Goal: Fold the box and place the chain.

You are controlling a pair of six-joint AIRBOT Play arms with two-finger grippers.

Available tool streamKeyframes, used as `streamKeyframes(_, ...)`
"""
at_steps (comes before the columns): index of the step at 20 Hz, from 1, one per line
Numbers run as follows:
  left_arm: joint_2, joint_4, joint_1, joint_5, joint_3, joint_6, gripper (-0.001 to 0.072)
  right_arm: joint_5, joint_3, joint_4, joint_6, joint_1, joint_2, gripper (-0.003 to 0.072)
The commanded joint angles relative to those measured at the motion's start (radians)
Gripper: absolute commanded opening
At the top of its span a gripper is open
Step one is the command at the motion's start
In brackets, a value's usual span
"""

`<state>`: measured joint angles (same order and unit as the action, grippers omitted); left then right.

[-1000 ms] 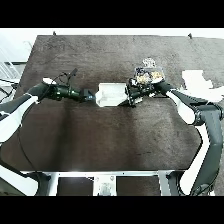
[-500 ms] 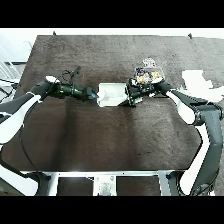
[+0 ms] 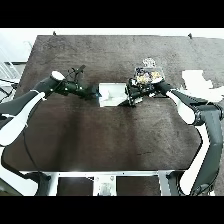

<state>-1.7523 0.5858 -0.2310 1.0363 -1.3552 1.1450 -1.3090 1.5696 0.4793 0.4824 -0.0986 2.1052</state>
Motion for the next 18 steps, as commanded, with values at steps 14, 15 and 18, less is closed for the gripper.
streamKeyframes(14, 0.000, 0.367, -0.130, -0.103, -0.106, 0.414, 0.0334, 0.000, 0.000, 0.000, 0.000, 0.001, 0.000, 0.0500)
streamKeyframes(15, 0.000, 0.389, -0.136, -0.108, -0.106, 0.431, 0.0334, 0.000, 0.000, 0.000, 0.000, 0.001, 0.000, 0.0501)
streamKeyframes(18, 0.000, 0.436, -0.158, -0.119, -0.106, 0.460, 0.0334, 0.000, 0.000, 0.000, 0.000, 0.001, 0.000, 0.0500)
